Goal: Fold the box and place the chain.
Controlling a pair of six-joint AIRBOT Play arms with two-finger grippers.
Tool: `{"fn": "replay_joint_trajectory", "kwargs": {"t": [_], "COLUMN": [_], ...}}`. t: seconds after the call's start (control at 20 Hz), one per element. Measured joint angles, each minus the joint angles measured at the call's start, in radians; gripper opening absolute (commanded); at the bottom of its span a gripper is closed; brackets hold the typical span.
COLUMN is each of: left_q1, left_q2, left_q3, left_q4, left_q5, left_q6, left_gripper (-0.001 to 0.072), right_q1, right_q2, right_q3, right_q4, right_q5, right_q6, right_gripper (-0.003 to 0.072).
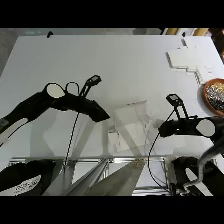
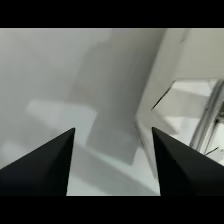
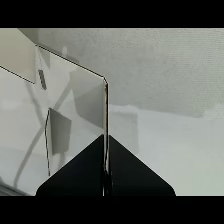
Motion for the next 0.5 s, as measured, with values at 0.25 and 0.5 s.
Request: {"fn": "replay_joint_trajectory", "kwargs": {"t": [0.25,0.5], "left_q1": [-0.053,-0.093], "left_q2": [-0.111,-0.151], "left_q3": [0.0,0.0], "left_q4": [-0.207,-0.28], "left_q5": [0.005,0.092], "left_q6": [0.24,0.363], "left_gripper": [0.0575,0.0546], "right_q1": [0.0,0.0], "right_q2": [0.0,0.0], "right_q3": [0.0,0.0], "right_q4": [0.013,0.016], "right_q5": [-0.002,-0.002], "right_q6": [0.0,0.001], "right_gripper": [0.0017,0.0017]}}
